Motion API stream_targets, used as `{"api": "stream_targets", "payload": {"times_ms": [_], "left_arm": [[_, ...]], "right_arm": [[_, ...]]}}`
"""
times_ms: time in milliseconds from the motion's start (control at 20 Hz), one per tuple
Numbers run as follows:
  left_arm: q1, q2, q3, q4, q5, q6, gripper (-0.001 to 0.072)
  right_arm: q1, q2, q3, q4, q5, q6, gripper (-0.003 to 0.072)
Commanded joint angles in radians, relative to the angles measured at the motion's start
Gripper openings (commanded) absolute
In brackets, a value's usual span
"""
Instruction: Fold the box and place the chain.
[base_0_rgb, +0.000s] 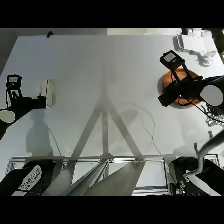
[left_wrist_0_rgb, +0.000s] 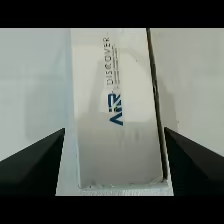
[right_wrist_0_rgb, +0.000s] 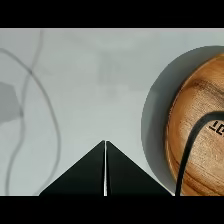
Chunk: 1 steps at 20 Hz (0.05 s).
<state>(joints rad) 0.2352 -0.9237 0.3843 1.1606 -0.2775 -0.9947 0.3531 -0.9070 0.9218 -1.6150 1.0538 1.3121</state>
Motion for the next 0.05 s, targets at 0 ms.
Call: {"api": "stream_targets", "payload": {"times_ms": [0], "left_arm": [[0.001, 0.050, 0.001, 0.001, 0.001, 0.000, 0.0714]], "right_arm": [[0.000, 0.001, 0.000, 0.000, 0.000, 0.000, 0.0009]]}}
